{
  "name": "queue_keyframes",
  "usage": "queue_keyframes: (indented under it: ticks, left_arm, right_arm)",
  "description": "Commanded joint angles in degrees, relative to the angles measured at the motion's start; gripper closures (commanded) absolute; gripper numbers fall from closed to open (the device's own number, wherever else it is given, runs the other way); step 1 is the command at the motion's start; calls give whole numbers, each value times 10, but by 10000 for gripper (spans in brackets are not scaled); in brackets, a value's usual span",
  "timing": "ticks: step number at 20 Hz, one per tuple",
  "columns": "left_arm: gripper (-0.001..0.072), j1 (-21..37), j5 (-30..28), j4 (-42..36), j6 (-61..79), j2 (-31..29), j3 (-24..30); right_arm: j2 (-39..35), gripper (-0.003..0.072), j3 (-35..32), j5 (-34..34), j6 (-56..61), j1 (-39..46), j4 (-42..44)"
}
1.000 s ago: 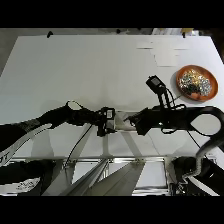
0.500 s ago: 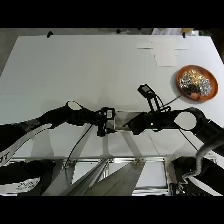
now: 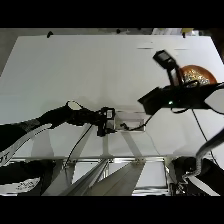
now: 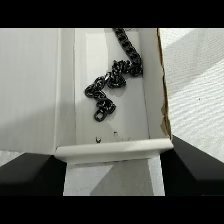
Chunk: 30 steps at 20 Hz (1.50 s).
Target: Fold the box and place the chain.
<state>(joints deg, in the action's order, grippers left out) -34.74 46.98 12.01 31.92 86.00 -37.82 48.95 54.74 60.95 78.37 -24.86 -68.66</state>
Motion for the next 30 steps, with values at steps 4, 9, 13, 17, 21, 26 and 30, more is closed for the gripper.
queue_keyframes:
  ticks: [4, 9, 13, 17, 21, 26, 30]
  left_arm:
    - [497, 0, 0, 0, 0, 0, -1]
    - [497, 0, 0, 0, 0, 0, -1]
    - [497, 0, 0, 0, 0, 0, -1]
    - [497, 0, 0, 0, 0, 0, -1]
    - [497, 0, 0, 0, 0, 0, -1]
    - [497, 0, 0, 0, 0, 0, -1]
    - [497, 0, 0, 0, 0, 0, -1]
  right_arm:
    - [70, 527, 13, 104, 59, 143, -125]
    - [152, 351, -70, 69, 59, 150, -122]
    - [192, 352, -94, 9, 73, 143, -121]
    - [236, 353, -94, -17, 85, 114, -123]
    - [261, 373, -94, -45, 101, 106, -124]
    - [261, 407, -94, -46, 146, 106, -172]
    - [276, 408, -94, -45, 146, 106, -173]
